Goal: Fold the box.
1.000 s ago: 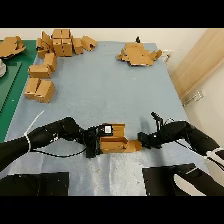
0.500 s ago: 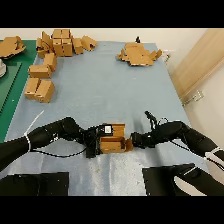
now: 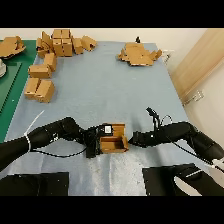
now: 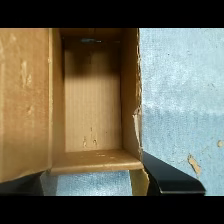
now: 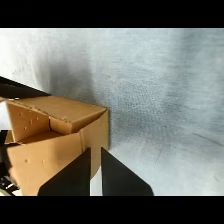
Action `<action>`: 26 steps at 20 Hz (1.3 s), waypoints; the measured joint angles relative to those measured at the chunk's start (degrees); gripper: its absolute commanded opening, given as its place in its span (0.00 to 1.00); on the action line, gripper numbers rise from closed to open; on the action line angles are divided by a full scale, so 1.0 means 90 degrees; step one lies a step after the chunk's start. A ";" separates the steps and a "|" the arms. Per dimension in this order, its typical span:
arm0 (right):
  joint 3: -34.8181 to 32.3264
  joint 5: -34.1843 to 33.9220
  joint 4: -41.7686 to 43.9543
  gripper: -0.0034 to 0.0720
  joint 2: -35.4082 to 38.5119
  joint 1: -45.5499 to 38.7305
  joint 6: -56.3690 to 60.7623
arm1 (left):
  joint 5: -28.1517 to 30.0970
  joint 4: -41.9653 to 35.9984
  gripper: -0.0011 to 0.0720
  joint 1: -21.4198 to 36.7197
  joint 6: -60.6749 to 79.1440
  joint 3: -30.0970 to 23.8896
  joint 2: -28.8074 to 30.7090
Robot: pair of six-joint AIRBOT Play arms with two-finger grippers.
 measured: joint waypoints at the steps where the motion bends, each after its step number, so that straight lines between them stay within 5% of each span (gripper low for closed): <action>1: 0.0000 -0.0046 0.0027 0.32 0.0046 0.0010 0.0000 | -0.0002 0.0000 0.54 0.0000 0.0000 0.0000 0.0000; 5: 0.0000 -0.0080 0.0187 0.36 0.0131 0.0172 0.0032 | 0.0000 0.0000 0.54 0.0000 0.0000 0.0000 0.0000; 8: 0.0002 0.0027 0.0228 0.48 0.0146 0.0367 0.0138 | 0.0000 0.0000 0.54 0.0000 0.0000 0.0000 0.0000; 13: 0.0039 0.0384 -0.0029 0.48 0.0138 0.0765 0.0644 | 0.0000 0.0000 0.54 0.0000 -0.0002 0.0000 0.0000; 19: 0.0901 0.0362 -0.2127 0.48 -0.0330 0.1919 0.2671 | 0.0000 0.0000 0.54 0.0000 -0.0002 0.0000 0.0000; 26: 0.2331 -0.0447 -0.4160 0.48 -0.1970 0.3453 0.4901 | -0.0002 -0.0005 0.54 0.0000 -0.0005 0.0000 0.0000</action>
